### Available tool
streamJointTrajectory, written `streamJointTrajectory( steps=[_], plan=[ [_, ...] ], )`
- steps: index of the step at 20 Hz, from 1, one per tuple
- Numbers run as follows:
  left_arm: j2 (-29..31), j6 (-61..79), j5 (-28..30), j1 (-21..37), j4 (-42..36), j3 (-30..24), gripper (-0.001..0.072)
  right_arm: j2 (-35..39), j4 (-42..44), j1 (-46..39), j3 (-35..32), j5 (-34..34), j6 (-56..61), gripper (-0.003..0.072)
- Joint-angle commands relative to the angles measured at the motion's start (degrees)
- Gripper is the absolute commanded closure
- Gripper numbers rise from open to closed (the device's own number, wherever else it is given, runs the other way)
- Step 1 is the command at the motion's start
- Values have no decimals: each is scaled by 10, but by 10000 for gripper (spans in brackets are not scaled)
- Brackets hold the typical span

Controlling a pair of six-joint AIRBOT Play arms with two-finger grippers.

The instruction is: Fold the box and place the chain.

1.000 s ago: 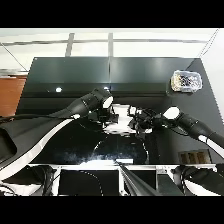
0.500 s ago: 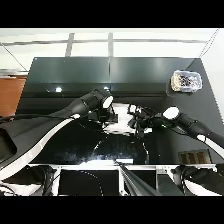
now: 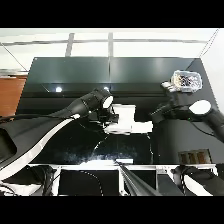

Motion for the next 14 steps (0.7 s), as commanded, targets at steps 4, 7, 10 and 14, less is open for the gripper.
streamJointTrajectory(
  steps=[4, 7, 10, 14],
  plan=[
    [0, 1, 1, 0, 2, 0, 680, -19, -34, -92, -59, 63, 247, 675],
    [0, 1, 2, 0, 2, 0, 681, -96, 30, -47, -60, 131, 163, 675],
    [0, 1, 1, 0, 2, 0, 681, -135, 137, -13, -59, 131, 90, 675],
    [0, 1, 1, 0, 2, 0, 681, -137, 221, 10, -42, 134, 26, 674]
  ],
)
